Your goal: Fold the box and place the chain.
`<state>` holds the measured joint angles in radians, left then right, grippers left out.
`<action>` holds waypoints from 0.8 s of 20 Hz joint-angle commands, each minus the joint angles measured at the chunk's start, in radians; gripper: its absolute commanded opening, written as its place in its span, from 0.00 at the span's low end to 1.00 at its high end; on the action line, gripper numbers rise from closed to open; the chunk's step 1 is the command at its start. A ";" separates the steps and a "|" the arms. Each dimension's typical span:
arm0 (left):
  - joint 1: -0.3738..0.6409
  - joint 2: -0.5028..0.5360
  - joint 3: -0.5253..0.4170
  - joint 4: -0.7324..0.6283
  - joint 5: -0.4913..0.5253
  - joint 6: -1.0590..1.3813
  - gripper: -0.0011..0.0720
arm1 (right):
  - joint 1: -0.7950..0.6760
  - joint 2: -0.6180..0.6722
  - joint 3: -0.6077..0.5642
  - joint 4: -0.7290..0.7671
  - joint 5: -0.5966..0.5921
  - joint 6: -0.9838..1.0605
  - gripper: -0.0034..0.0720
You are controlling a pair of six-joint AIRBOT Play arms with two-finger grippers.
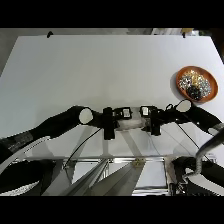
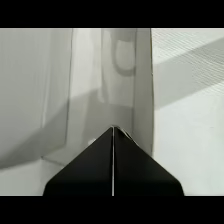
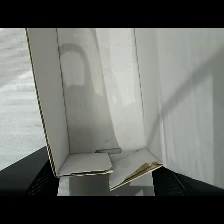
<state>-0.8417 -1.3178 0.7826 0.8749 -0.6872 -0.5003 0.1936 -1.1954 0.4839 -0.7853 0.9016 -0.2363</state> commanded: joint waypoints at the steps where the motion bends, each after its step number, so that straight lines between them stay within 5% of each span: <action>1: 0.035 0.093 0.000 0.150 -0.106 -0.362 0.02 | 0.000 0.001 0.000 0.000 0.000 0.000 0.47; 5: 0.098 0.238 0.000 0.346 -0.212 -0.849 0.02 | 0.000 0.001 0.000 0.000 0.000 0.000 0.47; 9: 0.167 0.281 -0.008 0.401 -0.353 -1.170 0.02 | 0.000 0.001 0.000 0.000 0.000 0.000 0.47; 16: 0.232 0.251 -0.186 0.285 -0.135 -1.389 0.02 | 0.000 0.001 0.000 0.000 -0.001 0.000 0.47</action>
<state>-0.6254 -1.0531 0.6525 1.2205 -0.9127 -1.7855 0.1936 -1.1954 0.4835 -0.7849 0.9009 -0.2359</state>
